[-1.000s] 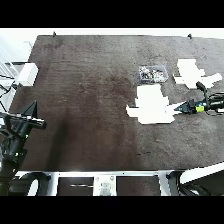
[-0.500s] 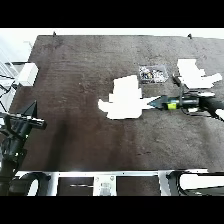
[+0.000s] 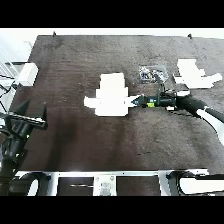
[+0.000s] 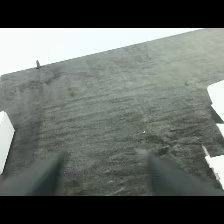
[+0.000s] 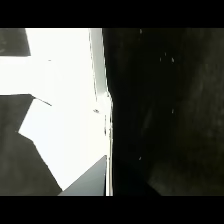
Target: Fold the box and place the chain.
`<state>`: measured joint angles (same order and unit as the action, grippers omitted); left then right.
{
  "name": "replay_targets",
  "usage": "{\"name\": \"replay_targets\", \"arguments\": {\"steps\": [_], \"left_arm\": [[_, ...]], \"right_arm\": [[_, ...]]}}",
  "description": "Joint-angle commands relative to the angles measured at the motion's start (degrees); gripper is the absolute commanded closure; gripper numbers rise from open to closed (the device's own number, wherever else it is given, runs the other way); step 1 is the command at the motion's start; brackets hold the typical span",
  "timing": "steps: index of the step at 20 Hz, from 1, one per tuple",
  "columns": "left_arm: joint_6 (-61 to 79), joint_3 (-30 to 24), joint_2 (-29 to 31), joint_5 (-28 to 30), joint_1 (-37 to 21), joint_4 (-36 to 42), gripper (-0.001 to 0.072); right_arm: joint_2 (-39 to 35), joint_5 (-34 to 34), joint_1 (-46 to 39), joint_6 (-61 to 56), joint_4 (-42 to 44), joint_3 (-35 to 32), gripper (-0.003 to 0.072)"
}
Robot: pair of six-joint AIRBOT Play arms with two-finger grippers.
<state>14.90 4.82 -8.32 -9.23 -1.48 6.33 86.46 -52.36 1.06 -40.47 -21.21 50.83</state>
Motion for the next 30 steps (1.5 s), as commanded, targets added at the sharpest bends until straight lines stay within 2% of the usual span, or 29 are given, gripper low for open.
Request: {"name": "replay_targets", "arguments": {"steps": [1,6,8,11,16,19,23,26,30], "left_arm": [[0.1,0.0,0.0,-1.9,0.0,0.0,0.0054],[-1.0,0.7,-1.4,-7.4,0.0,0.0,0.0055],[-1.6,3.5,-6.9,-7.9,0.0,0.0,0.0055],[-1.6,10.4,-19.9,-11.4,0.0,0.0,0.0054],[-5.9,26.7,-45.0,-21.1,0.0,-1.4,0.0055],[-17.9,38.2,-57.9,-29.5,0.0,-12.5,0.0055],[-36.3,57.3,-74.3,-44.0,0.3,-30.2,0.0055],[-41.5,71.6,-84.7,-54.1,1.1,-34.1,0.0055],[-48.1,86.8,-95.1,-59.0,3.5,-40.8,0.0055]], "right_arm": [[0.0,6.4,2.1,3.4,0.2,-0.1,0.0678],[0.0,8.6,2.1,6.3,1.3,-2.5,0.0678],[0.0,10.8,2.1,9.5,4.9,-4.4,0.0679],[-0.1,11.1,2.5,17.2,11.1,-5.6,0.0679],[-0.1,11.0,3.2,21.5,14.3,-5.6,0.0678],[-0.1,11.0,3.1,21.7,14.4,-5.6,0.0677],[0.0,11.0,3.2,22.9,14.4,-5.7,0.0677],[0.0,11.1,3.2,23.2,14.3,-5.7,0.0677],[0.9,11.0,3.3,23.2,14.3,-5.7,0.0676]]}}
